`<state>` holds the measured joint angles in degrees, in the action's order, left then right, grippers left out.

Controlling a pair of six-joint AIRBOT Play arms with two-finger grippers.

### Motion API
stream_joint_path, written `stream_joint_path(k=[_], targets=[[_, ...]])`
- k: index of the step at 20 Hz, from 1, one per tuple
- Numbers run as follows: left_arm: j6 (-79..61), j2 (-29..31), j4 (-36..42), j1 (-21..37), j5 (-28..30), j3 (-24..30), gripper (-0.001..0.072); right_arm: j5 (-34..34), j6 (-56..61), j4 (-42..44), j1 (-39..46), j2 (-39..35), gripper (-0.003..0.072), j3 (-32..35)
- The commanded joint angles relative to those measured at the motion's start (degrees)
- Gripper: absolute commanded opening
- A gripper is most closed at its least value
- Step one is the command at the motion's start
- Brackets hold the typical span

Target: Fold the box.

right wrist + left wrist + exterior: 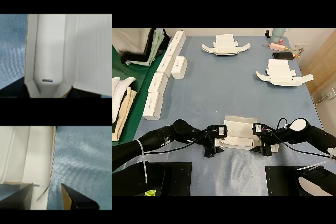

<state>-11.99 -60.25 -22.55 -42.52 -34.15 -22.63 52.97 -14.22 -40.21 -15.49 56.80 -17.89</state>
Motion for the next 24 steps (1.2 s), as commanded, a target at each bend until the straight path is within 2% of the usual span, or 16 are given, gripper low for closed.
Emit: stream_joint_path(k=[1, 4, 7, 11, 19, 20, 21, 24], targets=[[4.4, 0.6, -5.7, 0.2, -1.0, 0.0, 0.0552, 0.0, -0.2, -0.1, 0.0, 0.0, 0.0545, -0.1], [9.0, 2.0, -13.5, 2.2, -4.3, 0.0, 0.0551, 0.0, -0.2, -0.1, 0.0, 0.0, 0.0545, -0.1], [8.5, 4.3, -13.6, 3.6, -4.1, -0.1, 0.0540, 0.0, -0.2, -0.1, 0.0, 0.0, 0.0546, -0.1], [3.4, 4.9, -9.7, 3.6, 1.5, -0.2, 0.0524, 0.0, -0.2, -0.1, 0.0, 0.0, 0.0545, -0.1], [-2.6, 3.4, -3.1, 3.6, 2.4, -1.0, 0.0521, 0.0, -0.2, -0.1, 0.0, 0.0, 0.0545, -0.1], [-2.6, 3.0, -2.9, 3.6, 2.0, -1.0, 0.0423, 0.0, -0.2, -0.1, 0.0, 0.0, 0.0545, -0.1], [-2.6, 2.8, -2.9, 3.6, 1.6, -1.0, 0.0283, 0.0, -0.2, -0.1, 0.0, 0.0, 0.0545, -0.1], [-2.6, 2.7, -2.2, 2.7, 1.1, -1.0, 0.0287, 0.0, -0.2, -0.1, 0.0, 0.0, 0.0545, -0.1]])
